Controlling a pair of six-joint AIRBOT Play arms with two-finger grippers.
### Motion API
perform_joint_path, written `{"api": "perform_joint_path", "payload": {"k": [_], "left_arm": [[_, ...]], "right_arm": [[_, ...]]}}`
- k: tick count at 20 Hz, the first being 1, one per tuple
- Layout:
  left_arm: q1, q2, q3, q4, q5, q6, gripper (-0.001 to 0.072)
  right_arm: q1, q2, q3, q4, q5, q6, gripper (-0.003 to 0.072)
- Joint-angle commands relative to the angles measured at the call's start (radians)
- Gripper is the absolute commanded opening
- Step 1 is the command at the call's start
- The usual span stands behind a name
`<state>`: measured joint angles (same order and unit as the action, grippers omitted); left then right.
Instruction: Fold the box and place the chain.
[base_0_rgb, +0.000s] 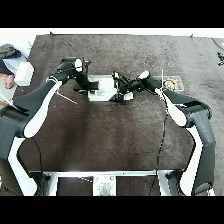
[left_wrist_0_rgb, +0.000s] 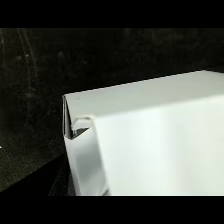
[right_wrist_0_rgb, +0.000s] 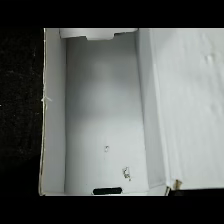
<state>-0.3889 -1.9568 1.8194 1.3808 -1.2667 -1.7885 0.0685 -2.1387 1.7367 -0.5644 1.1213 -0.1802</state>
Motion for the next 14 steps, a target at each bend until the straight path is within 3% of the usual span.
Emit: {"api": "perform_joint_path", "payload": {"k": [1, 14], "left_arm": [[-0.018, -0.024, 0.026, 0.048, -0.034, -0.051, 0.0345], [-0.028, -0.028, 0.026, 0.188, 0.005, -0.152, 0.0345]], "right_arm": [[0.0, 0.0, 0.001, 0.0, 0.0, 0.0, 0.0372], [0.0, 0.001, 0.001, 0.0, 0.0, 0.0, 0.0372]]}}
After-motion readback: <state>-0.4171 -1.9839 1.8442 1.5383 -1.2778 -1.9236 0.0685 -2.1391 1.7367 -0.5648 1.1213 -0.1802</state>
